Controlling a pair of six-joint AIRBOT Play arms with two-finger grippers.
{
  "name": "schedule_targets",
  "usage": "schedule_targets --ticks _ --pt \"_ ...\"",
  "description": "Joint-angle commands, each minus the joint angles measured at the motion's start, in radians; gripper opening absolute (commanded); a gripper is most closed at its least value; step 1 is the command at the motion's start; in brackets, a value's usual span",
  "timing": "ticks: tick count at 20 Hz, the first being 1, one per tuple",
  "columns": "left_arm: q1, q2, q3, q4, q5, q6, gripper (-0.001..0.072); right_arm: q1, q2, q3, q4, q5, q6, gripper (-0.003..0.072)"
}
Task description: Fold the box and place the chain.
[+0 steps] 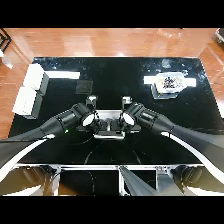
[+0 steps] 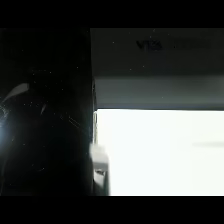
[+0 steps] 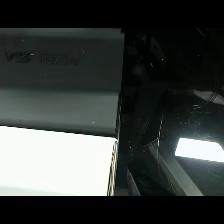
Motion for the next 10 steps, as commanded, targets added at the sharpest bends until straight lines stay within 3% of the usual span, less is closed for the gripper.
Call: schedule_targets --ticks 1,6,10 --pt "0.000 0.000 0.000 0.000 -0.003 0.000 0.0020 0.000 0.005 0.001 -0.001 0.000 0.002 0.0371" --pt "0.000 0.000 0.000 0.000 -0.002 0.000 0.0020 0.000 0.005 0.001 0.000 0.019 0.003 0.0370" --pt "0.000 0.000 0.000 0.000 -0.003 0.000 0.0020 0.000 0.005 0.001 0.011 0.051 0.003 0.0249"
